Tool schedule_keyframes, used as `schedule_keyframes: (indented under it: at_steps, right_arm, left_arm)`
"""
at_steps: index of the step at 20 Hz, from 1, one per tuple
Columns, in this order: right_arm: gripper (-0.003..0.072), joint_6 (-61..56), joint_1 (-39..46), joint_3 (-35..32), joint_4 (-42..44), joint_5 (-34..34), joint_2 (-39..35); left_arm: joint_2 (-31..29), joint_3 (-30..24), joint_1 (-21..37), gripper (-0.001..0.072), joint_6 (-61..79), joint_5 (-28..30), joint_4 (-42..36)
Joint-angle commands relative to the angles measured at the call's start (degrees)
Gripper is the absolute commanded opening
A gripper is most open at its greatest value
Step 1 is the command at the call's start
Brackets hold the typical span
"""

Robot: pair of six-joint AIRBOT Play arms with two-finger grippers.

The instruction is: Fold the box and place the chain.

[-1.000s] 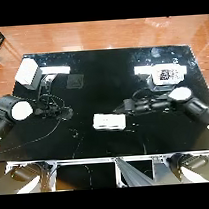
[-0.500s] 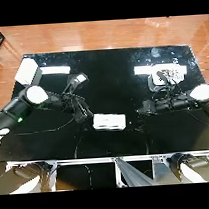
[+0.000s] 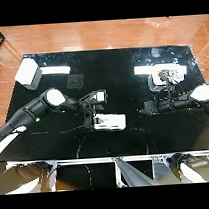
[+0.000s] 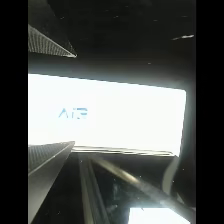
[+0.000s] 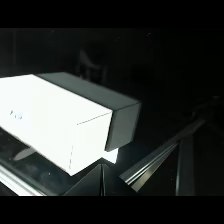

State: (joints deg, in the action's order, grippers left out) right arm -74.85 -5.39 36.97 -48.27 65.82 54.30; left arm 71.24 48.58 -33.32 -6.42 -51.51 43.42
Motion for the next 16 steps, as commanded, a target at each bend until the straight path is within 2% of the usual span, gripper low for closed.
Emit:
schedule_keyframes:
  at_steps: [1,7,16]
  right_arm:
    - [0.0021,-0.2,0.0,0.0,-0.2,-0.9,0.0]
    - [0.0021,-0.2,0.0,0.0,-0.3,-0.9,0.0]
    - [0.0021,-0.2,0.0,0.0,-0.4,-1.7,0.0]
  left_arm:
    - [0.5,0.1,-2.4,0.0627,6.2,2.4,-0.5]
    - [4.8,0.1,-2.8,0.0626,5.1,2.4,-3.9]
    - [5.1,0.1,-2.8,0.0631,3.0,2.9,-3.7]
